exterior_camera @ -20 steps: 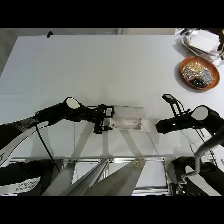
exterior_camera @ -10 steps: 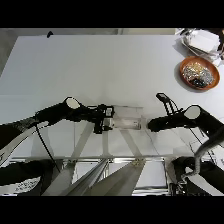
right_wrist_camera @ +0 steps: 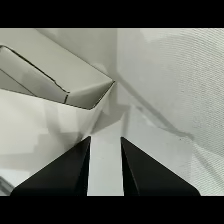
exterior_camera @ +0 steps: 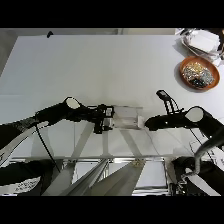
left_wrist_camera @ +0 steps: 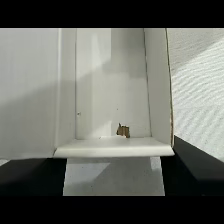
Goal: Fold the box and place the chain.
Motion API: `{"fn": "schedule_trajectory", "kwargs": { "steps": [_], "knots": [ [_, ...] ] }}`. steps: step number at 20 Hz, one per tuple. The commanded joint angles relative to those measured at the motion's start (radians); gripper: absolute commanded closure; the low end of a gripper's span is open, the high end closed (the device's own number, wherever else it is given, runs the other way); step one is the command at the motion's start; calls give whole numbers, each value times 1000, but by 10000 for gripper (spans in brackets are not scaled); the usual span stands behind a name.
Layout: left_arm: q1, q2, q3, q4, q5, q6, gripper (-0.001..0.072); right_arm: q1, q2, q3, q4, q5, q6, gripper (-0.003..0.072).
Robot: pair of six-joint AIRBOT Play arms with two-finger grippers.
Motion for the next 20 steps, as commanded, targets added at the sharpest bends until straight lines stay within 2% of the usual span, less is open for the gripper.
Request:
{"fn": "schedule_trajectory", "kwargs": {
  "steps": [1,4,10,16,20],
  "knots": [
    [0,-1,1,0,0,0,397,20,45,1,6,-3,51,456],
    [0,-1,1,0,0,0,397,59,53,1,18,-22,90,345],
    [0,-1,1,0,0,0,397,128,53,1,25,-80,162,341],
    [0,-1,1,0,0,0,397,135,53,2,10,-68,193,346],
    [0,-1,1,0,0,0,397,135,53,42,-66,-24,226,348]
  ]
}}
